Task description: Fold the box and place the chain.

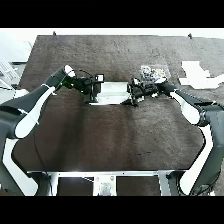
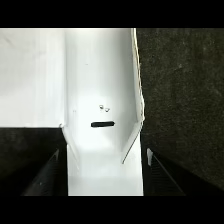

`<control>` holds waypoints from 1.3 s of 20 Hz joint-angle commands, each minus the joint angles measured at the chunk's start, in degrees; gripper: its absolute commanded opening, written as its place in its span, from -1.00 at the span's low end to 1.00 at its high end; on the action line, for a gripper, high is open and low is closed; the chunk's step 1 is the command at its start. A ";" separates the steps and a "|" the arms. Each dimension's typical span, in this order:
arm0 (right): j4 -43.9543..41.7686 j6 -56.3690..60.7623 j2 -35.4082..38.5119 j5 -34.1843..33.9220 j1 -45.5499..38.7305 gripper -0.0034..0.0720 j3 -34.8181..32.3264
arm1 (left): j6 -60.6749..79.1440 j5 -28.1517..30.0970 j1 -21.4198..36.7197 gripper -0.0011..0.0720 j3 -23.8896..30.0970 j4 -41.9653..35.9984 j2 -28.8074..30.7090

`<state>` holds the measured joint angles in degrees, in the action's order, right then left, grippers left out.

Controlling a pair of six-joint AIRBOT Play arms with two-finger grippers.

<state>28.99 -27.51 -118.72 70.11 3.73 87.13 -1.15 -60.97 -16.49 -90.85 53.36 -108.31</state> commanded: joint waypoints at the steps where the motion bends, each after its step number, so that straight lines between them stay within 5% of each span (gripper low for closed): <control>1: -0.02 0.02 0.04 0.00 0.04 0.24 -0.02 | -0.39 0.94 -0.13 0.75 0.00 0.28 -0.61; 3: -0.02 0.02 0.04 0.00 0.04 0.24 -0.02 | -0.37 1.03 -0.13 0.72 0.00 0.28 -0.61; 4: -0.02 0.02 0.04 0.00 0.04 0.24 -0.02 | -0.35 0.96 -0.13 0.36 0.00 0.28 -0.61; 5: -0.02 0.02 0.04 0.00 0.04 0.24 -0.02 | -0.33 1.01 -0.13 0.28 0.00 0.26 -0.61; 11: -0.02 0.02 0.04 0.00 0.04 0.24 -0.02 | -0.35 0.92 -0.13 0.24 0.00 -1.18 -0.61; 12: -0.02 0.02 0.04 0.00 0.04 0.24 -0.02 | -0.35 0.87 -0.13 -0.05 0.00 -1.40 -0.61; 17: -0.02 0.00 0.04 0.00 0.04 0.24 -0.02 | -0.35 0.59 -0.13 -0.09 0.00 -2.99 -0.61; 18: -0.02 0.02 0.04 0.00 0.04 0.24 -0.02 | -0.33 0.17 -0.13 -0.34 0.00 -3.43 -0.61; 26: -0.02 0.02 0.04 0.00 0.04 0.24 -0.02 | -0.02 -0.07 -0.57 -0.34 0.00 -7.10 -0.61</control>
<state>28.97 -27.46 -118.72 70.08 3.73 87.13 -1.50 -61.08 -16.73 -90.85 47.99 -108.90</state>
